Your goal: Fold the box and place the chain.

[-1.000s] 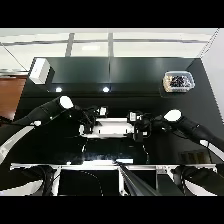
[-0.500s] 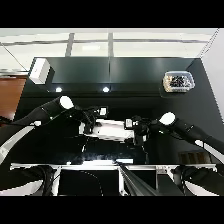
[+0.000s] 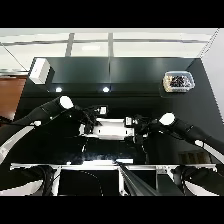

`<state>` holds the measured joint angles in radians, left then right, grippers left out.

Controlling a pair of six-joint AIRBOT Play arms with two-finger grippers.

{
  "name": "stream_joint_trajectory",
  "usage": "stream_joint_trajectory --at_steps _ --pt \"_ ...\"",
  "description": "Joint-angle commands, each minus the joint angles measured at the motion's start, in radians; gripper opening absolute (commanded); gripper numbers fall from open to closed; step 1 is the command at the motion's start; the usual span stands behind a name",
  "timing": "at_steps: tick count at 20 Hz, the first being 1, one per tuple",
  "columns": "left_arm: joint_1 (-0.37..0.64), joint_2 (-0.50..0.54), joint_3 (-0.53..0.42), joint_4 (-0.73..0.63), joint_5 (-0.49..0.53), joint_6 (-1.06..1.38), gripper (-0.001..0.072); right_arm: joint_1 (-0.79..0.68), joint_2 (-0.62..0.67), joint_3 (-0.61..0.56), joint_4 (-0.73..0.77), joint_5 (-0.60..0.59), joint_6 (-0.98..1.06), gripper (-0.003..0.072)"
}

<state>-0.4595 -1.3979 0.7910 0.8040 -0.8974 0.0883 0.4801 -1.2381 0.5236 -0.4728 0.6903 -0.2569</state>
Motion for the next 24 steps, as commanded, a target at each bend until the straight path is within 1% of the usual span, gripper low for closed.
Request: stream_joint_trajectory --at_steps 1,7,20,21,22,24 --pt "0.000 0.001 0.001 -0.001 -0.002 -0.018 0.0023 0.002 -0.001 -0.001 0.000 -0.011 0.007 0.0636" --pt "0.000 0.001 0.001 -0.001 0.000 -0.018 0.0024 0.021 -0.001 -0.002 -0.023 -0.040 0.027 0.0636" --pt "0.000 0.001 0.001 -0.001 -0.001 -0.017 0.0024 0.022 -0.003 -0.002 -0.038 -0.044 0.039 0.0634" --pt "0.000 0.001 0.001 -0.001 -0.001 -0.017 0.0024 0.022 -0.003 -0.002 -0.038 -0.044 0.039 0.0516" --pt "0.000 0.001 0.001 0.000 0.000 -0.017 0.0024 0.022 -0.003 -0.002 -0.038 -0.044 0.039 0.0482" --pt "0.000 0.001 0.001 0.000 -0.001 -0.017 0.0024 0.022 -0.003 -0.002 -0.038 -0.044 0.040 0.0481"
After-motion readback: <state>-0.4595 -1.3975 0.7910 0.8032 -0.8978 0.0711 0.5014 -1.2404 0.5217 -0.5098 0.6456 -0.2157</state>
